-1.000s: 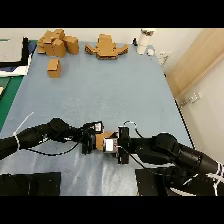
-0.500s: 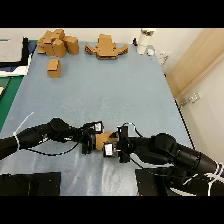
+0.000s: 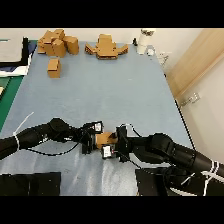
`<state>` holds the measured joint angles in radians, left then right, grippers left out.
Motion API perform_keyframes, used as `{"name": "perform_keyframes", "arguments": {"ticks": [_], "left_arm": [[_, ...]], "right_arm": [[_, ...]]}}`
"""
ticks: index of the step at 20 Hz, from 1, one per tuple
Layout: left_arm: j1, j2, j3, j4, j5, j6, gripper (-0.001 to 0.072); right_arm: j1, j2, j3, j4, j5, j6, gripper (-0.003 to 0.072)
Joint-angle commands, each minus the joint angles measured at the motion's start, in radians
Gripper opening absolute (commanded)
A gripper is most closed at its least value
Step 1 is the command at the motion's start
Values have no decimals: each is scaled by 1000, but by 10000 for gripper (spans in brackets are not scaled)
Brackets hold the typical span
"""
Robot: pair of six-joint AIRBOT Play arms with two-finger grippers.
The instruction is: Fold the box.
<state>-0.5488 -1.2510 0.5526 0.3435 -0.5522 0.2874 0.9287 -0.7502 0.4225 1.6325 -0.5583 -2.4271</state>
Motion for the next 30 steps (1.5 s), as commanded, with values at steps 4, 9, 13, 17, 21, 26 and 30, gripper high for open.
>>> {"name": "perform_keyframes", "arguments": {"ticks": [4, 9, 13, 17, 21, 26, 30], "left_arm": [[0, -1, 1, 0, 0, 0, 446], [0, -1, 1, 0, 0, 0, 446], [0, -1, 1, 0, 0, 0, 446], [0, -1, 1, 0, 1, 0, 446], [0, -1, 1, 0, 0, 0, 446], [0, -1, 1, 0, 0, 0, 446], [0, -1, 1, 0, 0, 0, 446]], "right_arm": [[2, 0, 0, -20, 4, -1, 357], [15, 3, 0, -32, 4, 1, 280], [25, 30, 0, -48, 1, 4, 280], [25, 53, 2, -69, 1, 11, 275], [25, 66, 2, -93, 0, 34, 223], [25, 66, 2, -196, 5, 98, 223], [26, 66, 4, -196, 12, 98, 223]]}}
